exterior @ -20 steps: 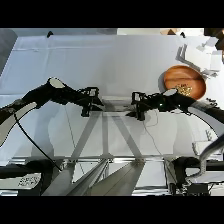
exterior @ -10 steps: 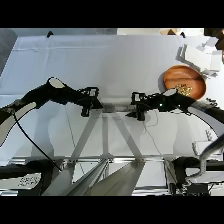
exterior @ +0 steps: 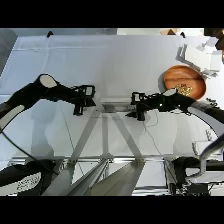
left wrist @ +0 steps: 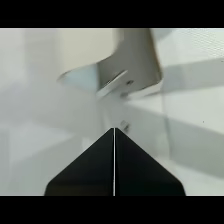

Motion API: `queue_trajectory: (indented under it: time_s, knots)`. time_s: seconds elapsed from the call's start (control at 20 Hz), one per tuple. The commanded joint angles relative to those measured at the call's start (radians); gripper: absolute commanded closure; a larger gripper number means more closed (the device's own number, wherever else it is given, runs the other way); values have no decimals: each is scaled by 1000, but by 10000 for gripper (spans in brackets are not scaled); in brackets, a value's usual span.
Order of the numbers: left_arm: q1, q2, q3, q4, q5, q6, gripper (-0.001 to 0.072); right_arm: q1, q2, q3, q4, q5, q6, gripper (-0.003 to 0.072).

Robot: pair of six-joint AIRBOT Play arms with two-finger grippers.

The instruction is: Fold the box and place the chain.

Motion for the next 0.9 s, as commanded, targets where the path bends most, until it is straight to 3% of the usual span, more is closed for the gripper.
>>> queue_trajectory:
  time_s: [0.0,0.15,0.3,0.5,0.85]
  knots:
    - [71,104,-1,32,2,-162,703,0,0,1,0,0,0,289]
    - [167,160,-42,40,56,-351,703,0,0,1,0,0,0,289]
    - [190,160,-125,155,109,-599,704,0,0,1,0,0,0,289]
    - [159,154,-194,189,142,-1069,706,0,0,1,0,0,0,289]
    - [47,74,-195,234,178,-1334,707,0,0,1,0,0,0,289]
